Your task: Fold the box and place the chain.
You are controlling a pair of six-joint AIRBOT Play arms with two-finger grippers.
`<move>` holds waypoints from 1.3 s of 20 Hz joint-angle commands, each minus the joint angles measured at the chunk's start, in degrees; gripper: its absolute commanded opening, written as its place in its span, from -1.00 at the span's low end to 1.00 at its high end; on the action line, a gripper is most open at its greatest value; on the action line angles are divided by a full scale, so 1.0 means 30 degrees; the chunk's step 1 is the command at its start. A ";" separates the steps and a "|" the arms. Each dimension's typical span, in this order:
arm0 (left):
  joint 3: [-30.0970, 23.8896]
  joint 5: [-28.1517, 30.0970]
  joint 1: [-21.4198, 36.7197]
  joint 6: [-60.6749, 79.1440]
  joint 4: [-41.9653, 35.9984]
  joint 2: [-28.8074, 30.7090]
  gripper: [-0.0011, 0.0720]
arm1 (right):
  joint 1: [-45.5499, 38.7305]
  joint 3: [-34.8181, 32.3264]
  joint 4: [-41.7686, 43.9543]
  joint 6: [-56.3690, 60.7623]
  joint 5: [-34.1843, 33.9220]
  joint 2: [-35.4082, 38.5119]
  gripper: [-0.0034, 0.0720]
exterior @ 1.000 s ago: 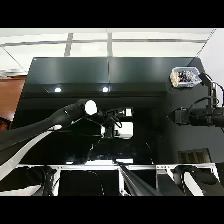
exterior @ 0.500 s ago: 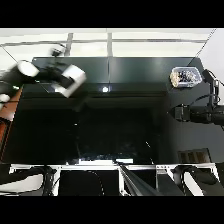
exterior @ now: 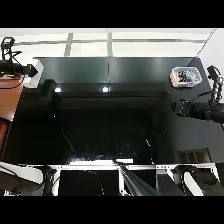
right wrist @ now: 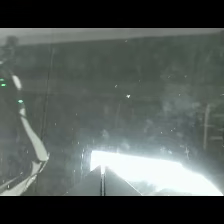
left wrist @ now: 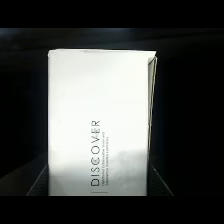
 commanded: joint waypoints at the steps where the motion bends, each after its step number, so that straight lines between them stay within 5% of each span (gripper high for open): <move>1: 0.2659 -0.0634 -0.0153 -0.0597 0.0066 -0.3009 0.05 | -0.0007 -0.0153 0.0058 0.0335 -0.0707 0.0007 -0.87; 2: 0.3104 -0.0226 -0.0219 -0.1209 0.0291 -0.3402 0.26 | -0.0007 -0.0160 0.0058 0.0335 -0.0707 0.0007 -0.87; 3: 0.3534 0.0306 -0.0211 -0.2193 0.0517 -0.3585 0.74 | -0.0007 -0.0160 0.0058 0.0335 -0.0707 0.0007 -0.87; 4: 0.4029 0.0423 -0.0175 -0.2980 0.0648 -0.3599 1.00 | -0.0007 -0.0160 0.0058 0.0335 -0.0721 0.0007 -0.87; 8: 0.9828 -0.3985 -0.0036 -0.4983 0.0772 -0.3563 0.93 | 0.0852 -0.0160 -0.0066 0.0291 -0.2659 -0.0168 -0.87; 9: 1.0994 -0.5115 -0.0044 -0.6426 0.0736 -0.3373 0.31 | 0.1523 -0.0160 -0.0124 0.0109 -0.3701 -0.0525 -0.87; 10: 1.1191 -0.5982 -0.0036 -0.7293 0.0248 -0.2725 -0.88 | 0.2251 -0.0160 -0.0270 -0.0073 -0.4721 -0.1027 -0.87; 11: 1.0367 -0.6135 -0.0066 -0.7359 -0.0590 -0.1749 -0.89 | 0.3082 -0.0160 -0.0568 -0.0095 -0.5639 -0.1712 -0.87; 14: 0.4109 -0.4750 -0.0772 -0.7337 -0.2098 0.2907 -0.90 | 0.5166 -0.0160 -0.3577 -0.0044 -0.8138 -0.4626 -0.87; 18: -0.9122 0.0852 -0.3147 -0.4124 -0.2069 1.1300 -0.90 | 0.5085 -0.0160 -0.7890 0.2470 -0.9879 -0.7366 -0.87; 20: -1.4367 0.3621 -0.4131 -0.2965 -0.1887 1.4593 -0.90 | 0.5020 -0.0153 -0.8225 0.2929 -1.0411 -0.7504 -0.87; 23: -1.7937 0.5588 -0.4320 -0.2973 -0.1887 1.7588 -0.89 | 0.5027 -0.0153 -0.8196 0.2863 -1.0411 -0.7490 -0.87; 26: -1.8316 0.5195 -0.4262 -0.3009 -0.1909 1.8156 -0.89 | 0.5027 -0.0153 -0.8189 0.2863 -1.0411 -0.7490 -0.87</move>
